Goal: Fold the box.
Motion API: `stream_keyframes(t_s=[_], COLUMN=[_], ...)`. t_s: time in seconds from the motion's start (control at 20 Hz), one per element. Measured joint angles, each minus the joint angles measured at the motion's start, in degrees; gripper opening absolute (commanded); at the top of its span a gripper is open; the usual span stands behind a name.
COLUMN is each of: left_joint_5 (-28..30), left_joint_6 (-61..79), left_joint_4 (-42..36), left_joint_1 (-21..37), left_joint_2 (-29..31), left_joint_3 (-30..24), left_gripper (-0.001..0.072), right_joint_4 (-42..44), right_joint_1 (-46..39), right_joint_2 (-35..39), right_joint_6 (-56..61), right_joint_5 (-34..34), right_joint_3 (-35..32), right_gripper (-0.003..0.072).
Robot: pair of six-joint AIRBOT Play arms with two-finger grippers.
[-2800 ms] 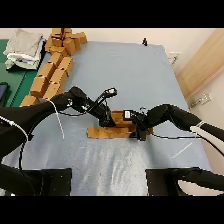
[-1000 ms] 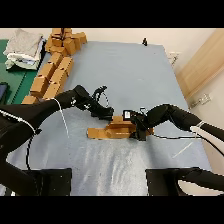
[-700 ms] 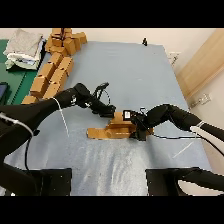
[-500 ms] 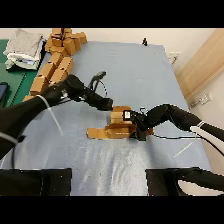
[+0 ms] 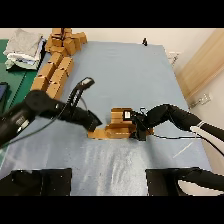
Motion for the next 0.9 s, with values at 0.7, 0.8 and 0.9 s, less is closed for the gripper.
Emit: stream_keyframes(t_s=[0.7, 0.8, 0.9], left_joint_5=[14.4, 16.8, 18.2], left_joint_6=[46.1, 51.5, 54.8], left_joint_4=[-3.6, -8.1, -10.8], left_joint_1=[-4.3, -3.7, -3.5], left_joint_2=[-8.4, -12.2, -15.4], left_joint_3=[-9.2, -8.3, -7.1], left_gripper=[0.0692, 0.0691, 0.069], right_joint_4=[0.0, 0.0, 0.0], right_joint_1=[0.0, 0.0, 0.0], right_joint_2=[0.0, 0.0, 0.0], right_joint_6=[0.0, 0.0, 0.0], right_joint_5=[0.0, 0.0, 0.0], right_joint_3=[0.0, 0.0, 0.0], right_gripper=[0.0503, 0.0502, 0.0503])
